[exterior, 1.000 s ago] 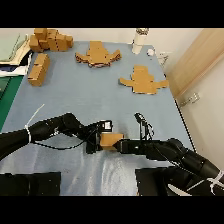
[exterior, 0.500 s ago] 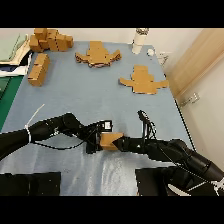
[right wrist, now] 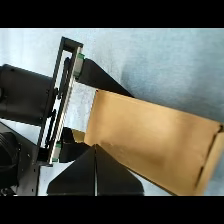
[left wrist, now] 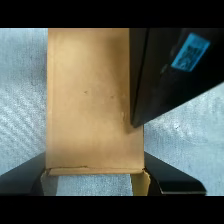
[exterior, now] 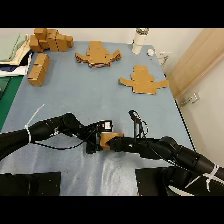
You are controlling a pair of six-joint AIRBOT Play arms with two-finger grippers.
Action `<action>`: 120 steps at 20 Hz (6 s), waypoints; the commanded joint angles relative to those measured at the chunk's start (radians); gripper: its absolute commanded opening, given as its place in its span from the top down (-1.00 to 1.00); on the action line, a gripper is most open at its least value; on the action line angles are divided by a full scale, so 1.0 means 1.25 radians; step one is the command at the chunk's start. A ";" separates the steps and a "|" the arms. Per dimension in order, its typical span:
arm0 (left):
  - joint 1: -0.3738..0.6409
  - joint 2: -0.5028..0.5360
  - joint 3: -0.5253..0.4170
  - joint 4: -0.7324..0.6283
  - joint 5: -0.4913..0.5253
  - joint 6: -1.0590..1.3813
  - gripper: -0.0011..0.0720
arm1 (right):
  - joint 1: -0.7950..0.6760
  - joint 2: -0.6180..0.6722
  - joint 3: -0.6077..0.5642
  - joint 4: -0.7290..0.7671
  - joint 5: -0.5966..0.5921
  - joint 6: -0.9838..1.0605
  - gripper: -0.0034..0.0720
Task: Fold the box.
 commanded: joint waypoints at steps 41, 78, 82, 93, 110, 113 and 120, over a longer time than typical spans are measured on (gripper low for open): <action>0.001 0.001 0.001 0.000 0.000 0.000 -0.18 | 0.010 -0.041 0.029 -0.005 -0.017 0.000 0.91; 0.000 0.001 0.001 -0.009 0.013 0.000 -0.18 | 0.010 -0.069 0.029 -0.018 -0.040 0.000 0.91; 0.001 0.001 0.001 -0.009 0.012 0.000 -0.18 | 0.010 -0.069 0.029 -0.018 -0.040 0.000 0.91; 0.000 0.001 0.001 -0.009 0.012 0.000 -0.19 | 0.010 -0.069 0.028 -0.021 -0.054 0.000 0.91; 0.000 0.001 0.005 -0.009 0.003 -0.044 -0.71 | 0.004 0.001 0.029 -0.044 -0.077 0.025 0.91; 0.000 0.001 0.006 -0.010 -0.001 -0.045 -0.61 | -0.035 0.054 0.029 -0.205 -0.155 0.155 0.91; 0.001 0.001 0.006 -0.030 -0.003 -0.045 -0.61 | -0.164 0.169 0.029 -0.571 -0.296 0.450 0.90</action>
